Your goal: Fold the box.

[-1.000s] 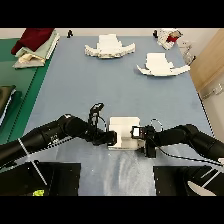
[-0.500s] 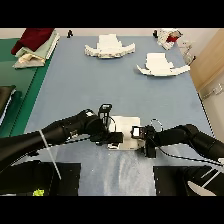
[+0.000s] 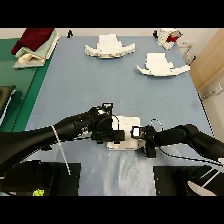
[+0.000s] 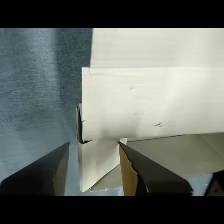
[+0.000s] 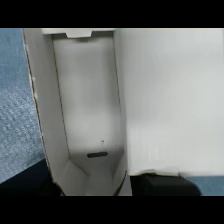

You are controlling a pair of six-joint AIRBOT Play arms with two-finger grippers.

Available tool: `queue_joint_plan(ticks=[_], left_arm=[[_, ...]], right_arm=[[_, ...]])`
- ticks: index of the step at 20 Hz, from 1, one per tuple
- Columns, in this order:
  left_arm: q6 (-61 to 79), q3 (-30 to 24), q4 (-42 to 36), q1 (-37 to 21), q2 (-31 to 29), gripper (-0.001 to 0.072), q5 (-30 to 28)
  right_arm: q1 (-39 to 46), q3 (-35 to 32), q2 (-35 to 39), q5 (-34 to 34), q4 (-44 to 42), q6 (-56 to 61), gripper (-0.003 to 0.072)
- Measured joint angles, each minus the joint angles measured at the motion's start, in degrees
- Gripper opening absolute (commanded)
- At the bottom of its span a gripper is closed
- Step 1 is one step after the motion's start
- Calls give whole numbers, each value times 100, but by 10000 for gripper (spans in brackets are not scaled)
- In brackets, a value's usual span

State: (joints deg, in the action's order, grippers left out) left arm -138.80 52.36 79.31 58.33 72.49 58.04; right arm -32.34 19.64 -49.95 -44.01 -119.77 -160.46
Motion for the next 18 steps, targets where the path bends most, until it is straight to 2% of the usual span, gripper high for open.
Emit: queue_joint_plan(ticks=[2,4,10,11,12,13,18], left_arm=[[-157,87,129,68,149,467,35],[-286,227,264,179,341,421,111],[-748,656,949,579,782,416,564],[-835,682,1029,627,817,395,627],[-922,704,1093,686,839,233,660],[-973,715,1158,721,857,6,723],[-1099,748,1290,824,887,14,828]], right_arm=[[0,0,0,0,0,-2,507],[0,0,0,0,0,-2,507],[0,0,0,0,0,-2,507],[0,0,0,2,0,-2,507],[0,0,0,2,-2,-7,507],[-2,0,-2,0,-4,-7,507],[2,-2,0,-13,-4,4,507]])
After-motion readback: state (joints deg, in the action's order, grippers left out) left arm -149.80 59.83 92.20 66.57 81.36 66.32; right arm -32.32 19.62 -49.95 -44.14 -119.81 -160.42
